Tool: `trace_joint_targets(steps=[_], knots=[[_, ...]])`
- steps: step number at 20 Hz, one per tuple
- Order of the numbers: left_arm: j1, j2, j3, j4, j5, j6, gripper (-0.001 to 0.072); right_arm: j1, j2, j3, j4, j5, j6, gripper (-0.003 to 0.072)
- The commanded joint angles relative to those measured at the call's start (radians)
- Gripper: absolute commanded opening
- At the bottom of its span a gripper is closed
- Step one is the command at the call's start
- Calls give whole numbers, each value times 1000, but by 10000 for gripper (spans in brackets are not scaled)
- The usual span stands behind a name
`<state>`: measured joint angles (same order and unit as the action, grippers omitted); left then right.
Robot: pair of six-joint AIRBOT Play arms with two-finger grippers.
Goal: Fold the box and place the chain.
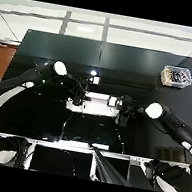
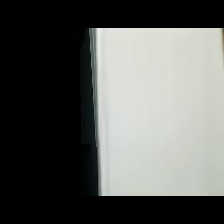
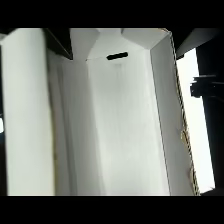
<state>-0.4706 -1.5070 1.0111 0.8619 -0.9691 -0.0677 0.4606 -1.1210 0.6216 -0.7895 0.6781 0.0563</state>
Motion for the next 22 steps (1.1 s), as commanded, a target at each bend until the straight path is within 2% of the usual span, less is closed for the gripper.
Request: trace_joint_targets(steps=[1, 7, 13, 22], knots=[[1, -2, -1, -6, 0, 51, 25, -49, -2, 10, 171, -13, -183, 706], [3, -2, -1, -8, 0, 64, 25, -107, -13, 7, 166, -9, -184, 706], [3, -2, -1, -7, 3, 64, 26, -91, -55, 6, 255, 19, -238, 706], [3, -2, -1, -7, 18, 64, 27, -84, -132, -25, 257, 43, -334, 707]])
